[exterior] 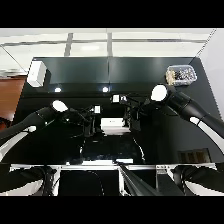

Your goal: Fold the box and place the chain.

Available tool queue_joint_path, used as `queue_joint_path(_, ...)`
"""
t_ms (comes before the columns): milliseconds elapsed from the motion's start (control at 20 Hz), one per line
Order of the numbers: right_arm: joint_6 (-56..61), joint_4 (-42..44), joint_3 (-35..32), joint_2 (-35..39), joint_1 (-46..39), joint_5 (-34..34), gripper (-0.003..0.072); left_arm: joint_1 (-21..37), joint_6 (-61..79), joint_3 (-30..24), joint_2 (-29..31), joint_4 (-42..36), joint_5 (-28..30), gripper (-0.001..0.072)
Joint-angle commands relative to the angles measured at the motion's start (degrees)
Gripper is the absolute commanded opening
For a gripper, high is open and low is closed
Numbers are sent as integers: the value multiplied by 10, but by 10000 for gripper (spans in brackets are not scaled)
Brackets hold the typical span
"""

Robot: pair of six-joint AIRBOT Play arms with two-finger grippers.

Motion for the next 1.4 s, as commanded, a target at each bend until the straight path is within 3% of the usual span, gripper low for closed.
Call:
queue_joint_path(0, 0, 0, 0, 0, 0, 0, 290, 0, -1, 0, 0, -1, 4, 276)
queue_joint_path(100, 0, 0, 0, 0, 0, 1, 291, 0, -1, 0, 0, -1, 4, 276)
queue_joint_path(200, 0, 0, 0, 0, 0, 1, 375, 0, -1, 0, 0, -1, 4, 276)
queue_joint_path(1000, 7, -4, 0, 16, 0, -4, 373, 0, -1, 0, 0, -1, 4, 276)
queue_joint_path(1100, 7, -3, 0, 16, 0, -7, 305, 0, -1, 0, 0, -1, 4, 276)
queue_joint_path(1250, 7, -3, 0, 16, 0, -14, 303, 0, -1, 0, 0, -1, 3, 276)
queue_joint_path(1300, 7, -3, 0, 16, 0, -14, 222, 0, -1, 0, 0, -1, 3, 276)
queue_joint_path(1350, 9, -3, 0, 15, 1, -13, 220, 0, -1, 0, 0, -1, 3, 276)
